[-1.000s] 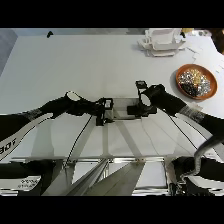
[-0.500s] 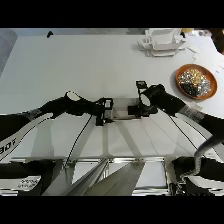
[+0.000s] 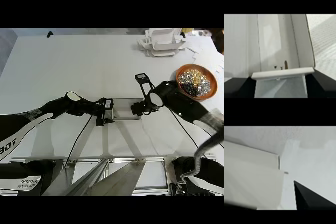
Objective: Fold the box and place the chain.
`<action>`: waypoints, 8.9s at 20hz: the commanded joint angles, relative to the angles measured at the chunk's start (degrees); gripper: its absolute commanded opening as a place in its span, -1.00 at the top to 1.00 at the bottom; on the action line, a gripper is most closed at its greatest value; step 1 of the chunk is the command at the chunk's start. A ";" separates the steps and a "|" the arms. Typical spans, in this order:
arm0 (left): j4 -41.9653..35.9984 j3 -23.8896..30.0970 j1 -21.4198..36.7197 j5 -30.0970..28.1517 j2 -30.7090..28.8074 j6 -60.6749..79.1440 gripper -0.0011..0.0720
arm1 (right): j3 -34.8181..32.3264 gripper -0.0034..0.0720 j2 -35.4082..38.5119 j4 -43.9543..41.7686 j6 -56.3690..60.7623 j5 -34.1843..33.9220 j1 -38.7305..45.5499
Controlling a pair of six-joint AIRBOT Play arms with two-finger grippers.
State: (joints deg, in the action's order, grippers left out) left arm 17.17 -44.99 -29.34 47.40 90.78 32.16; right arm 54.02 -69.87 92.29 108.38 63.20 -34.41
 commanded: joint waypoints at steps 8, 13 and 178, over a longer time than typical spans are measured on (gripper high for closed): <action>0.04 -0.04 0.02 -0.02 -0.02 -0.07 0.94 | 11.10 0.23 5.46 -7.45 -20.65 -7.56 30.53; 0.04 -0.04 0.02 -0.02 -0.02 -0.07 0.94 | 12.46 0.23 -5.03 -6.73 -22.56 -12.26 43.41; 0.04 -0.04 0.02 -0.02 -0.02 -0.09 0.94 | -14.97 0.85 36.00 -38.95 -48.17 -16.83 20.24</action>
State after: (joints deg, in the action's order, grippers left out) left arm 17.19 -44.99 -29.34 47.40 90.78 32.08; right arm 39.05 -36.64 49.80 57.67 42.24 -15.29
